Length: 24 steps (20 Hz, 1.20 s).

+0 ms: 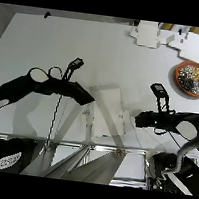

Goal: Fold the box and place the chain.

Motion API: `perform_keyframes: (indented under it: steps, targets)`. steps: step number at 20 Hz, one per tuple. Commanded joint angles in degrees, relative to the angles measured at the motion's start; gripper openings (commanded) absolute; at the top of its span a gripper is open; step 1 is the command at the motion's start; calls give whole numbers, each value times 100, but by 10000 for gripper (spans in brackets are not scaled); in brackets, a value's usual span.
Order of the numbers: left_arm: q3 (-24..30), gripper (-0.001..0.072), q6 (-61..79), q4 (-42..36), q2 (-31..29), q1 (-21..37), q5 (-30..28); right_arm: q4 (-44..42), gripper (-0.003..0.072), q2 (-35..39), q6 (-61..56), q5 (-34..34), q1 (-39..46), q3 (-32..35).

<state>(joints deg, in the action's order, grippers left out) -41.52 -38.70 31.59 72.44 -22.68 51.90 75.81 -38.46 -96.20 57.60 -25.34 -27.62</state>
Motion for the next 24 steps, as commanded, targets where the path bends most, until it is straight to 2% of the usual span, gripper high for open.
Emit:
perform_keyframes:
  steps: [1,3,7,10,12,15,17,19,22,24]
  targets:
    - [-557,695,549,-118,658,31,1139,-2,17,-7,0,2,-7,2]
    - [-789,695,575,-114,1099,39,1565,-2,17,-7,2,7,-7,2]
    - [-824,695,601,-105,1589,42,1641,0,17,-7,2,9,-7,2]
    - [-828,695,680,-68,1576,177,1856,0,17,-7,2,9,-7,2]
    - [-837,695,664,-72,1508,544,2197,0,17,-7,2,9,-7,2]
    - [-837,695,391,-70,1491,1012,2347,0,17,-7,2,9,-7,2]
    - [-837,694,479,-212,1504,964,2312,0,17,-7,2,9,-7,2]
    - [-837,693,813,-723,1628,750,2310,0,17,-7,2,9,-7,2]
    - [-839,694,1067,-931,2037,387,2168,-4,17,-7,0,15,-7,2]
    - [-839,694,1222,-1117,2317,367,2334,-144,17,-4,2,15,-7,2]
